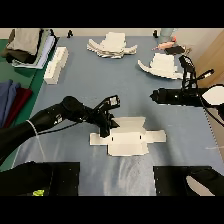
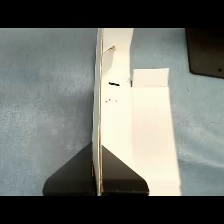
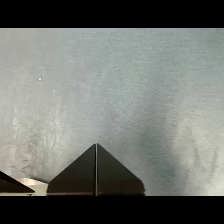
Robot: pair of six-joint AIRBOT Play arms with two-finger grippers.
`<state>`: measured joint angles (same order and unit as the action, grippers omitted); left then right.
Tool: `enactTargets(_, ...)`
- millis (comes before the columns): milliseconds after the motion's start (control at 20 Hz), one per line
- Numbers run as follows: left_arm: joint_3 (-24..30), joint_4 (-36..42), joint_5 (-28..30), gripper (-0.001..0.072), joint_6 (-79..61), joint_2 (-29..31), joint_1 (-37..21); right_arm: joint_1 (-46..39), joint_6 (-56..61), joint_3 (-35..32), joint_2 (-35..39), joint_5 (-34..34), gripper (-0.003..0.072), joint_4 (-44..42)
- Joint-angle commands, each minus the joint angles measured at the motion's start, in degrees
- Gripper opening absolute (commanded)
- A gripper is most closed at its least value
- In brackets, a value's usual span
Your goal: Fold the box.
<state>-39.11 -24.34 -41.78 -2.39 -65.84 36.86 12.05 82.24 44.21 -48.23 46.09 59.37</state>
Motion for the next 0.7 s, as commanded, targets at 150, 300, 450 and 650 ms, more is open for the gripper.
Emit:
enactTargets(150,4.31,0.11,10.43,0.0014,-1.25,1.84,4.63,0.59,-0.26,0.0,-0.02,-0.02,0.0,0.22)
enactTargets(300,4.59,0.15,10.86,0.0014,-1.18,1.86,5.01,1.9,-0.22,0.0,-0.02,-0.07,0.0,1.38)
enactTargets(450,4.52,-0.07,11.43,0.0014,-1.42,2.84,5.22,1.92,-0.2,0.0,-0.02,-0.07,0.0,1.36)
enactTargets(650,4.55,-0.13,15.67,0.0014,-7.17,8.63,5.31,1.9,-0.2,0.0,-0.02,-0.13,0.0,1.36)
